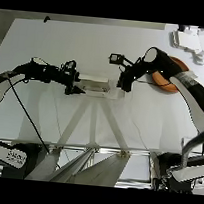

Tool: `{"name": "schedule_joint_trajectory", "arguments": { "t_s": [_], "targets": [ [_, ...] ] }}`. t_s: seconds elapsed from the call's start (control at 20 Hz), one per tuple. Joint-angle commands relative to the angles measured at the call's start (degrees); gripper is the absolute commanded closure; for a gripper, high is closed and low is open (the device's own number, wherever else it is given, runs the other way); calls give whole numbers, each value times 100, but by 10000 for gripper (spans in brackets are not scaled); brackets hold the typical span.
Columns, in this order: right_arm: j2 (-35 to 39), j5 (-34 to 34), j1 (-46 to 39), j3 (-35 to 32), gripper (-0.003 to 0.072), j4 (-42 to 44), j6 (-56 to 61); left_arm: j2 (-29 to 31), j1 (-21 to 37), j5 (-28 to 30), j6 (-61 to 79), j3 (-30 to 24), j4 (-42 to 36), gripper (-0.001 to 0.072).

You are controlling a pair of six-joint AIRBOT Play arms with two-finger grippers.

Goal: Fold the box and place the chain.

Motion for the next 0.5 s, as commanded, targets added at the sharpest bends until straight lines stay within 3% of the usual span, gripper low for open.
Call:
{"name": "schedule_joint_trajectory", "arguments": {
  "t_s": [0.0, 0.05, 0.2, 0.45],
  "targets": [
    [37, -439, 348, -380, 480, -286, -260, -4, 0, 0, -2, 4, -2, 335],
    [31, -616, 455, -413, 379, -282, -304, -2, 0, 0, -2, 4, -2, 335],
    [-4, -1086, 651, -413, 360, 87, -511, -4, 0, 0, -2, 4, -2, 335],
    [-4, -1167, 702, -413, 513, 654, -564, -2, 0, 0, -2, 4, -2, 335]
  ]
}}
